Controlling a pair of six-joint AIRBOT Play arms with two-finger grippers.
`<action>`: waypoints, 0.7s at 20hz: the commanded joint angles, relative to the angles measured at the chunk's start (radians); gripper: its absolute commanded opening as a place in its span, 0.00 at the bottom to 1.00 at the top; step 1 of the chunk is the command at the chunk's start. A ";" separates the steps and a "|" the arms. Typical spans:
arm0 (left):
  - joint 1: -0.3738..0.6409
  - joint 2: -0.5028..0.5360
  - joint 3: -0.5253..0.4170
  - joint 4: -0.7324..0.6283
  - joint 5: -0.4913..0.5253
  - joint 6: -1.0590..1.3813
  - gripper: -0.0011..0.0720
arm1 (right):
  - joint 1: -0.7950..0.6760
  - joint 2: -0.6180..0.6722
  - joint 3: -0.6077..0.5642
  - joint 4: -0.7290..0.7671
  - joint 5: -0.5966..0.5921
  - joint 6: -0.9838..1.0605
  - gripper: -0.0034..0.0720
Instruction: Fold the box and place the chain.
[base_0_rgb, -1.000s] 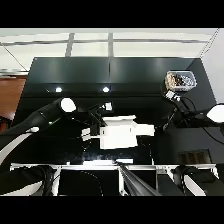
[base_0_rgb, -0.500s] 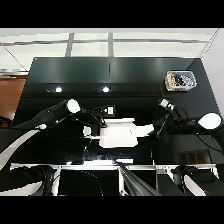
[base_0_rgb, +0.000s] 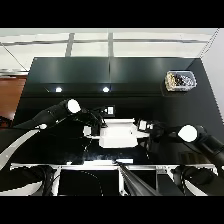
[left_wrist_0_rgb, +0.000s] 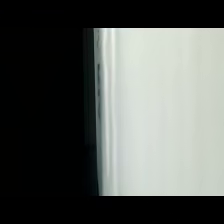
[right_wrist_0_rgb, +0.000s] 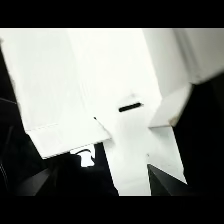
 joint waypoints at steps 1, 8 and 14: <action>-0.001 -0.001 0.000 0.004 0.006 0.001 0.06 | 0.104 -0.041 -0.004 -0.034 -0.092 -0.013 0.88; -0.001 -0.001 0.000 0.004 0.006 0.001 0.06 | 0.202 -0.095 0.018 0.106 -0.269 -0.007 0.88; -0.001 -0.001 0.000 0.003 0.004 0.000 0.06 | 0.161 -0.095 0.078 0.052 -0.156 -0.008 0.88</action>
